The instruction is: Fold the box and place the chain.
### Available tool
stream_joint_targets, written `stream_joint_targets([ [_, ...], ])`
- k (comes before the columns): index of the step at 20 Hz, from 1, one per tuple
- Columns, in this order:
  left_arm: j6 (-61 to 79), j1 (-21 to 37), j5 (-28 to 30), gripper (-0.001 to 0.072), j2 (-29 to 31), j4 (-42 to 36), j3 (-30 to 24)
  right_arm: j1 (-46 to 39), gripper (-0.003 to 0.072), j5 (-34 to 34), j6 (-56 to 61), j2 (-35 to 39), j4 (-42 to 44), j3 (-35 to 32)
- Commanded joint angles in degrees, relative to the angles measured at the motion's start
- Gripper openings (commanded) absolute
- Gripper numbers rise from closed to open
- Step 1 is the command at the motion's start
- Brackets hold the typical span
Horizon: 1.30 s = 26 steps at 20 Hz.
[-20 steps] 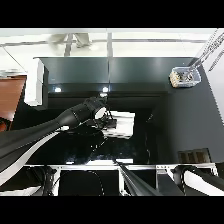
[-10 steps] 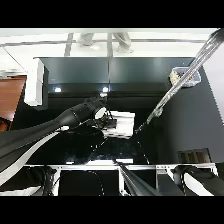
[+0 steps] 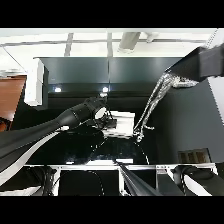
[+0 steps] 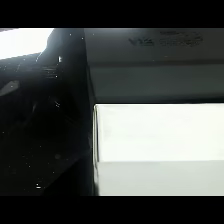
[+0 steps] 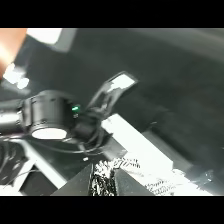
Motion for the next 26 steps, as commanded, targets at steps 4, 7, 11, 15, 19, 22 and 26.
stream_joint_targets([
  [4, 0.0, 0.04, 0.0, 0.0031, 0.0, 0.0, 0.0, 5.73, 0.0016, -5.84, -2.16, 0.04, 4.52, -12.59],
  [7, 0.0, 0.04, 0.0, 0.0031, 0.0, 0.0, 0.0, 5.42, 0.0016, -6.03, -2.14, 0.04, 2.14, -13.77],
  [11, 0.0, 0.04, 0.0, 0.0031, 0.0, 0.0, 0.0, 5.42, 0.0016, -3.89, -2.14, 0.07, 0.17, -13.86],
  [15, 0.0, 0.04, 0.0, 0.0031, 0.0, 0.0, 0.0, 5.62, 0.0016, -4.72, -2.19, 0.04, 3.91, -15.3],
  [19, 0.0, 0.04, 0.02, 0.0031, 0.0, 0.02, 0.0, 8.33, 0.0016, -12.13, -3.04, 0.02, 8.31, -22.12],
  [22, 0.0, 0.04, 0.02, 0.0031, 0.0, 0.02, 0.0, 10.97, 0.0016, -15.72, -3.48, -0.04, 7.87, -27.08],
  [26, 0.02, 0.04, -0.02, 0.0031, 0.0, 0.02, 0.0, 9.73, 0.0016, -14.78, -3.45, -0.02, 5.01, -28.26],
])
